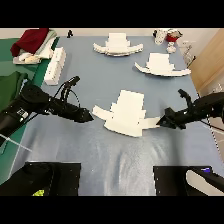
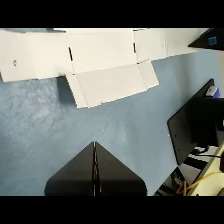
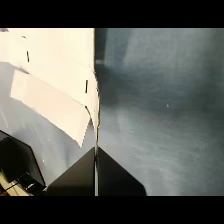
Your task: Fold the box.
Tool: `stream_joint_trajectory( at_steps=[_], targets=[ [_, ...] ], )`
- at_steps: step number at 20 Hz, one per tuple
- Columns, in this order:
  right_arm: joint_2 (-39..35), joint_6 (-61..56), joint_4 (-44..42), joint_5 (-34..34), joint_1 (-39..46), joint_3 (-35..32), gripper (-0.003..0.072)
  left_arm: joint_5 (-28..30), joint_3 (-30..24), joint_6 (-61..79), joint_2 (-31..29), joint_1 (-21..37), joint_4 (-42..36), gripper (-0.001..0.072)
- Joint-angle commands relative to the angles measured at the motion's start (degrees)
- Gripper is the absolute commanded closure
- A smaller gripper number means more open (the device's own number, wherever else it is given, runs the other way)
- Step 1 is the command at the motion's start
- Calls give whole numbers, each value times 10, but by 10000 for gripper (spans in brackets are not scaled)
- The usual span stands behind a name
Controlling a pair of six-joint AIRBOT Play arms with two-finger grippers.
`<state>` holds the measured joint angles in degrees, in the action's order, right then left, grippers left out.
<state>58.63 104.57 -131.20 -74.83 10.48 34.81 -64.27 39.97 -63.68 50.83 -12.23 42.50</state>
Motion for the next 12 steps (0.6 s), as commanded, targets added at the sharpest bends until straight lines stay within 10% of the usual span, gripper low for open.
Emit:
stream_joint_trajectory(
  at_steps=[1,2,6,7,8,12],
  targets=[
    [-39,-51,25,87,-31,-57,619,-3,-26,-2,-18,5,30,693],
    [-37,-51,24,106,-31,-57,471,3,-26,-2,-18,5,29,693],
    [-13,-51,7,136,-31,-57,434,16,-26,-2,-18,5,25,691],
    [-3,-47,-2,136,-31,-57,434,16,-26,-2,-18,5,25,604],
    [7,-37,-20,138,-31,-57,435,16,-26,-2,-18,5,25,277],
    [46,-25,-32,142,-59,-38,454,16,-26,-3,-9,5,23,404]
  ],
)
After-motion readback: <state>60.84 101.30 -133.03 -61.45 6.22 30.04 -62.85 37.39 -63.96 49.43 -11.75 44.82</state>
